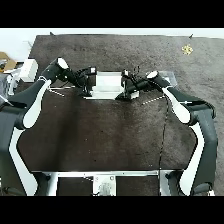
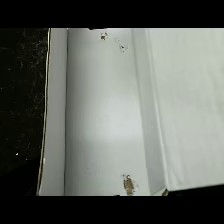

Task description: Fold the box and place the chain.

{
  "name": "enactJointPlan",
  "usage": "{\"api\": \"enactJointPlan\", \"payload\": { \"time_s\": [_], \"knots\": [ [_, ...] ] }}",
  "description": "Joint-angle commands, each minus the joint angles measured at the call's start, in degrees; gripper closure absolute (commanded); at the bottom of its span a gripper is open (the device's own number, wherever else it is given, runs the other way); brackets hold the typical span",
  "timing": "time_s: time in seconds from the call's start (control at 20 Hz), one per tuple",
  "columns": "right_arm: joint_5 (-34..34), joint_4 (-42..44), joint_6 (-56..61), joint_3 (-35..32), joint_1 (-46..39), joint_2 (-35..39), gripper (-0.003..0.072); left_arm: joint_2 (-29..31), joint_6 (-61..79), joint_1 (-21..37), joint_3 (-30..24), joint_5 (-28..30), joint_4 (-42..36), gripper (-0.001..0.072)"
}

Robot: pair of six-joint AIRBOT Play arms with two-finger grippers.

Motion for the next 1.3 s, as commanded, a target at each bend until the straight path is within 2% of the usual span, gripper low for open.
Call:
{"api": "enactJointPlan", "payload": {
  "time_s": [0.0,0.1,0.5,0.55,0.6,0.7,0.85,0.9,0.95,1.25],
  "knots": [
    [0.02,0.02,0.0,-0.02,-0.02,0.02,0.024,-0.02,1.84,-0.2,-0.11,0.44,-2.38,0.0095],
    [0.02,0.02,0.0,-0.02,-0.02,0.02,0.0241,-0.13,1.84,-0.2,-0.11,0.42,-2.49,0.0118],
    [0.02,0.02,0.0,-0.02,-0.02,0.02,0.024,-1.81,1.66,-1.75,-0.09,1.9,-2.23,0.0116],
    [0.02,0.02,0.0,-0.02,-0.02,0.02,0.024,-1.81,1.31,-1.75,-0.09,1.92,-2.1,0.0209],
    [0.02,0.02,0.0,-0.02,-0.02,0.02,0.0241,-1.81,1.09,-1.75,-0.09,1.7,-2.1,0.037],
    [0.02,0.02,0.0,-0.02,-0.02,0.02,0.0241,-1.81,1.01,-1.75,-0.09,1.64,-2.1,0.0437],
    [0.02,0.02,0.0,-0.02,-0.02,0.02,0.024,-1.81,1.03,-1.81,-0.09,1.49,-2.67,0.0439],
    [0.02,0.02,0.0,-0.02,-0.02,0.02,0.0241,-1.81,1.03,-1.81,-0.09,1.44,-2.64,0.055],
    [0.02,0.02,0.0,-0.02,-0.02,0.02,0.024,-1.81,1.11,-1.81,-0.09,1.42,-2.62,0.0596],
    [0.02,0.02,0.0,-0.02,-0.02,0.02,0.024,-1.77,0.98,-1.79,-0.09,1.36,-2.12,0.0595]
  ]
}}
